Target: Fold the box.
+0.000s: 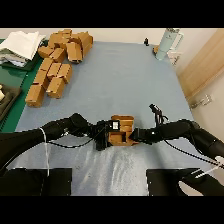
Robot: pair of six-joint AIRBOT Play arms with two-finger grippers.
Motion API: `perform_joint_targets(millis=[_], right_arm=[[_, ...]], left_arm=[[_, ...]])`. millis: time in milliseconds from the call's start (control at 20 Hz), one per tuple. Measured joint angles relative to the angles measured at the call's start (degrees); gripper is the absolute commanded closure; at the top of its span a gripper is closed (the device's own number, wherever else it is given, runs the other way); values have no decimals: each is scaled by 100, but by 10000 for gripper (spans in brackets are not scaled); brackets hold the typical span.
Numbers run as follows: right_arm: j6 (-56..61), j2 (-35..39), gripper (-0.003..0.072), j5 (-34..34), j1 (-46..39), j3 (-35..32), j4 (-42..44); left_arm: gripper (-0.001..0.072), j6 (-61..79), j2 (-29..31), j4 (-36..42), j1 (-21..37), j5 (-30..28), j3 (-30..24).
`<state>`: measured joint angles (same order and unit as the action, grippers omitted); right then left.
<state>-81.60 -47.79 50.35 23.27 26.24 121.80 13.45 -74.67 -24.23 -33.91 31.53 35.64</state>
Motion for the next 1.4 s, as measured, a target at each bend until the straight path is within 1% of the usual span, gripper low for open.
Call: perform_joint_targets(millis=[150,300,450,600,650,700,1000,1050,1100,1150,1300,1350,1400], right_arm=[[870,-313,248,61,529,448,-920],[1775,-704,248,323,1058,938,-1770],[2476,-1097,248,610,1572,1366,-2378],[2879,-1281,237,734,1860,1620,-2669],[2964,-1314,192,793,1906,1665,-2739],[3027,-1340,178,841,1943,1696,-2763],[3257,-1397,186,957,2031,1770,-2719],[3329,-1399,226,973,2031,1773,-2763],[3403,-1405,242,994,2033,1777,-2828],[3475,-1423,242,997,2035,1777,-2876],[3598,-1582,309,994,2044,1777,-2973],[3624,-1657,345,994,2044,1779,-2994],[3650,-1725,422,994,2044,1779,-3005]], left_arm=[[389,-2,0,0,0,0,0],[389,-2,0,0,0,0,0],[389,-2,0,0,0,2,0],[389,0,0,-2,0,4,0],[389,0,0,-2,0,4,0],[389,0,0,-2,0,2,0],[389,0,0,-2,0,4,0],[389,0,0,-2,0,4,0],[389,0,0,-2,0,4,0],[389,0,0,-2,0,4,0],[389,-2,0,-2,0,4,0],[389,0,0,-2,0,4,0],[389,0,0,-2,0,4,0]])
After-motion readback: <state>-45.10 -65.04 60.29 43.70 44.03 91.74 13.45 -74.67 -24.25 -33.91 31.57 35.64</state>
